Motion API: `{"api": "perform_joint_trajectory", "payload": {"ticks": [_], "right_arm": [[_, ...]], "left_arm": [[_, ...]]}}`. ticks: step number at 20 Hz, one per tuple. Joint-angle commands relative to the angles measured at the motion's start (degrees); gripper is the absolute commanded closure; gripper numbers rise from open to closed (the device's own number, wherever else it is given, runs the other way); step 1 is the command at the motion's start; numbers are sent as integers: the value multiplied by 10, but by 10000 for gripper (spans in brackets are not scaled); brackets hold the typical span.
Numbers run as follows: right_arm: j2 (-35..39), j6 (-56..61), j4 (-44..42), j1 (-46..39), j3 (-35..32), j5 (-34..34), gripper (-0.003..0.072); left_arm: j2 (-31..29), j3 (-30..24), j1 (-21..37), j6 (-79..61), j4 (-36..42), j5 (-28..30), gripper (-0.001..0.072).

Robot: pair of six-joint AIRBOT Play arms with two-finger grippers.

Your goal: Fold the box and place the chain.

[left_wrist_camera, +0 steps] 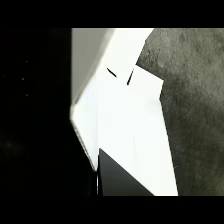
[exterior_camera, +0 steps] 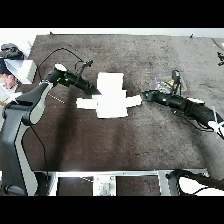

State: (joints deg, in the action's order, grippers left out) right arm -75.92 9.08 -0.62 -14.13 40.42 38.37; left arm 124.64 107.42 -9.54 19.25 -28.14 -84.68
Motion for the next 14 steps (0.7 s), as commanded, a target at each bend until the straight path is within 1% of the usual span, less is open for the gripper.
{"api": "perform_joint_trajectory", "payload": {"ticks": [1,5,8,9,14], "right_arm": [[9,1,4,-32,0,24,418],[7,1,4,-32,0,22,419],[7,1,4,-32,0,22,419],[7,1,4,-32,0,22,418],[7,0,7,-18,0,21,419]], "left_arm": [[0,1,0,-104,-2,-4,703],[-9,-9,6,-196,4,-2,705],[-26,-44,22,-274,69,18,705],[-27,-52,24,-289,78,23,705],[-28,-100,23,-381,72,89,704]]}}
